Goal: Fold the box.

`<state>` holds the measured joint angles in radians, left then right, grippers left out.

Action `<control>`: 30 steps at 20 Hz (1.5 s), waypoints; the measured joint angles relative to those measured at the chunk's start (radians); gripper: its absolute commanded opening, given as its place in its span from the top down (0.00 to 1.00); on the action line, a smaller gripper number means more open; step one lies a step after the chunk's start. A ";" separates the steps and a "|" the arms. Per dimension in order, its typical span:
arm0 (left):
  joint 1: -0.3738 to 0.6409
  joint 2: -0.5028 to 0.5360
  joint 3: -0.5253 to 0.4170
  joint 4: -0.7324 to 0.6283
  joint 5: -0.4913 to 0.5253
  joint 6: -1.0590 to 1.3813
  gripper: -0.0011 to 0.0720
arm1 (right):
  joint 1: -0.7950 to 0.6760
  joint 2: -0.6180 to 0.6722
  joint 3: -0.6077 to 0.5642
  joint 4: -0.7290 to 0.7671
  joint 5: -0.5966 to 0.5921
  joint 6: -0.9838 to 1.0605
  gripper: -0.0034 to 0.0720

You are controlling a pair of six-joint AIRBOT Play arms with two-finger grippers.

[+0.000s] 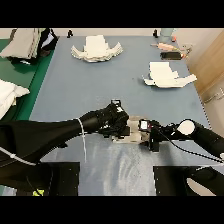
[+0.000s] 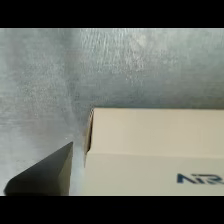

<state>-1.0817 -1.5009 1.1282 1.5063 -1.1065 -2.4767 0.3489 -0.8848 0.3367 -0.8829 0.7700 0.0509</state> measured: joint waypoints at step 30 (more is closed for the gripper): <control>0.045 0.171 0.202 0.003 -0.493 0.043 0.97 | 0.000 0.000 0.000 0.000 0.000 0.000 0.28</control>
<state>-1.0363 -1.3304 1.3300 1.5093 -1.5997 -2.4340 0.3485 -0.8848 0.3367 -0.8829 0.7696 0.0509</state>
